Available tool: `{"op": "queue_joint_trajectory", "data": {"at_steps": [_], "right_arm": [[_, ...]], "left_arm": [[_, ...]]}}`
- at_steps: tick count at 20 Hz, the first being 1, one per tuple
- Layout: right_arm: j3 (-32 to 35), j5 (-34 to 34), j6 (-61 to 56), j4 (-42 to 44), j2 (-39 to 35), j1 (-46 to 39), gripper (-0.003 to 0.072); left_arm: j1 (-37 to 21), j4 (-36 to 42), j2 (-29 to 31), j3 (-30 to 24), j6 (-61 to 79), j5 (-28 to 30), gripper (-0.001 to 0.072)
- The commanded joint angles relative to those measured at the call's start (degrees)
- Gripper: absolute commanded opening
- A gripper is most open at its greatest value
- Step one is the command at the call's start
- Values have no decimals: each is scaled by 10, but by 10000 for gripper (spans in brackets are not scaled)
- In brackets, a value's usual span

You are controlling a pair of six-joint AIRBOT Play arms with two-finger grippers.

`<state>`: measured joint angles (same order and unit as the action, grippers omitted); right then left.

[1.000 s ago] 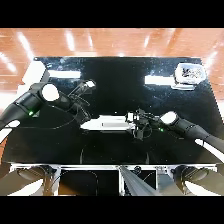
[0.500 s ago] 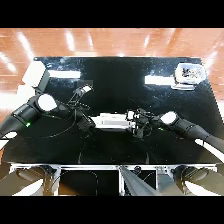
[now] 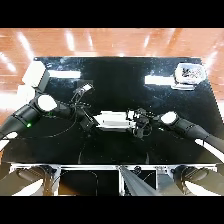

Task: Fold the box and place the chain.

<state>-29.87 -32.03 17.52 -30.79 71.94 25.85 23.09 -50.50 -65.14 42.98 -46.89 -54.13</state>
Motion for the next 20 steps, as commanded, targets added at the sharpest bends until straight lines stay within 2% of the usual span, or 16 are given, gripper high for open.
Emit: {"op": "queue_joint_trajectory", "data": {"at_steps": [1,3,6,7,8,9,10,16,20], "right_arm": [[0,-1,0,0,0,0,624],[0,-1,0,0,0,0,625],[0,-1,0,0,0,0,625],[0,-1,0,0,0,0,625],[0,-1,0,-2,0,0,624],[0,-1,0,-2,0,1,624],[0,-1,0,-7,0,4,624],[0,-5,-5,-27,2,12,624],[0,-5,-5,-28,2,12,624]], "left_arm": [[0,9,-14,0,3,9,614],[0,32,-25,0,13,17,614],[0,118,-43,0,105,16,611],[-1,153,-51,0,129,18,573],[-1,176,-57,0,146,19,410],[-1,187,-61,0,156,18,142],[0,190,-61,0,169,16,24],[0,212,-55,0,197,21,23],[0,272,-55,-1,233,76,23]]}}
